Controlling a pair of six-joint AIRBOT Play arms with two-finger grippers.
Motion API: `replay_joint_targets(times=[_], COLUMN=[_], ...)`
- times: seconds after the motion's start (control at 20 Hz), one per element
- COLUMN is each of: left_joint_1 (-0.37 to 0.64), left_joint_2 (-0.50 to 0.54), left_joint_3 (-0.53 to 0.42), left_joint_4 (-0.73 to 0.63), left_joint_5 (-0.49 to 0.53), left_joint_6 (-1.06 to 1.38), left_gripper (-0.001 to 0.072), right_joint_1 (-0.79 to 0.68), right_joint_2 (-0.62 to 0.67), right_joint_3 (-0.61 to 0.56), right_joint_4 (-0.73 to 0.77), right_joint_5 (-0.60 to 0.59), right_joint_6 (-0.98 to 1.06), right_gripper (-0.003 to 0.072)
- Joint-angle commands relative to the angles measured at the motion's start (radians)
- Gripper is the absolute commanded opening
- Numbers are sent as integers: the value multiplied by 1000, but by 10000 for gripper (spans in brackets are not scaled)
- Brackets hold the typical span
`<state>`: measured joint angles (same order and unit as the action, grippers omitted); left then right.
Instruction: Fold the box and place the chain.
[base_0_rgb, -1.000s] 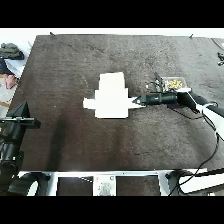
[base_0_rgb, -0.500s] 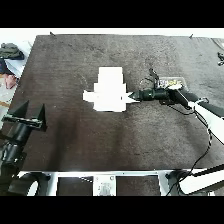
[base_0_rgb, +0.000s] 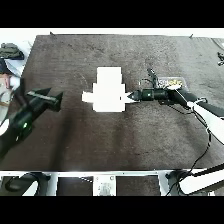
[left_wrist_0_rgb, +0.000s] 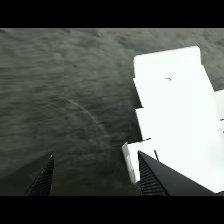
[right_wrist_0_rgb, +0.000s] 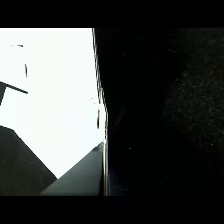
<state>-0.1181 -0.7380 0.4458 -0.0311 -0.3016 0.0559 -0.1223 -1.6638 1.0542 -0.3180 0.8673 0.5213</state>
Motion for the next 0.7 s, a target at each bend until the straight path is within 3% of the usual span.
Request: replay_joint_targets(times=[0.0,0.4,0.65], left_joint_1=[0,-1,-1], left_joint_2=[-321,-895,-1148], left_joint_3=[230,910,1280], left_joint_4=[42,532,623], left_joint_5=[-160,-610,-841], left_joint_6=[-30,-510,-691], left_gripper=[560,561,559], right_joint_1=[2,3,3], right_joint_2=[-1,-1,-1], right_joint_3=[1,1,1], right_joint_4=[0,0,0], right_joint_5=[13,16,14], right_joint_6=[-43,-66,-85], right_gripper=[-13,-13,-13])
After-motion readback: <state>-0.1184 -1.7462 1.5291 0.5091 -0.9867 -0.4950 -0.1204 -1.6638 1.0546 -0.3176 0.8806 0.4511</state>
